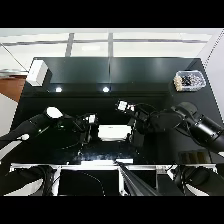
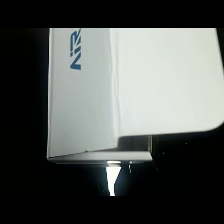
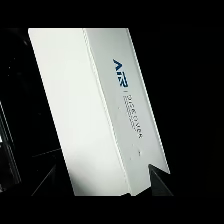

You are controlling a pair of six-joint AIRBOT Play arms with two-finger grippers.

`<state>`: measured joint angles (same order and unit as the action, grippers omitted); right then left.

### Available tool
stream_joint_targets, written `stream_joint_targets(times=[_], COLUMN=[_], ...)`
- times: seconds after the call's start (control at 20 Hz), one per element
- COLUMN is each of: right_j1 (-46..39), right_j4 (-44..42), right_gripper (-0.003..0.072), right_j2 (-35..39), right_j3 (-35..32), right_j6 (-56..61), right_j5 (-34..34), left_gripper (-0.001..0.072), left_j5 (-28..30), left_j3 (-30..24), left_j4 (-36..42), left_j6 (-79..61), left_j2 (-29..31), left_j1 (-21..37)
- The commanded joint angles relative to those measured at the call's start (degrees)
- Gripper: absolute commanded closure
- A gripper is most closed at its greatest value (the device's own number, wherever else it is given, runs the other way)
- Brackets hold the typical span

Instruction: Fold the box and place the chain.

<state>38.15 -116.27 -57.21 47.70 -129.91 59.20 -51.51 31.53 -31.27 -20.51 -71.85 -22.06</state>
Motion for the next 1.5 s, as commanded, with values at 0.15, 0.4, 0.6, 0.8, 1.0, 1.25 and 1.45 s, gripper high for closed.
stream_joint_targets(times=[0.15, 0.4, 0.6, 0.8, 1.0, 1.25, 1.45], right_j1=[-1.11, -1.14, -1.11, -1.14, -1.57, -4.76, -5.09], right_j4=[-2.54, -2.69, -2.62, -3.08, -3.98, -2.19, -2.69], right_gripper=[-0.0007, -0.0006, -0.0006, -0.0007, -0.0007, -0.0006, -0.0007], right_j2=[-5.86, -9.16, -9.49, -9.42, -9.40, -9.99, -11.54], right_j3=[1.90, 1.92, 1.92, 5.46, 12.94, 9.94, 7.96], right_j6=[1.33, 1.20, 0.81, 0.70, 1.84, 1.73, -0.94], right_j5=[1.51, -0.96, -1.62, 5.22, 12.02, 8.90, 8.28], left_gripper=[0.0227, 0.0227, 0.0227, 0.0227, 0.0227, 0.0227, 0.0227], left_j5=[0.02, 0.02, 0.02, 0.02, 0.02, 0.02, 0.02], left_j3=[0.00, 0.00, 0.00, 0.00, 0.00, 0.00, 0.00], left_j4=[-0.02, -0.02, -0.02, -0.02, -0.02, -0.02, 0.00], left_j6=[-0.02, -0.02, -0.02, -0.02, -0.02, -0.02, -0.02], left_j2=[-0.04, -0.04, -0.04, -0.04, -0.04, -0.04, -0.04], left_j1=[-0.04, -0.04, -0.04, -0.04, -0.04, -0.04, -0.04])
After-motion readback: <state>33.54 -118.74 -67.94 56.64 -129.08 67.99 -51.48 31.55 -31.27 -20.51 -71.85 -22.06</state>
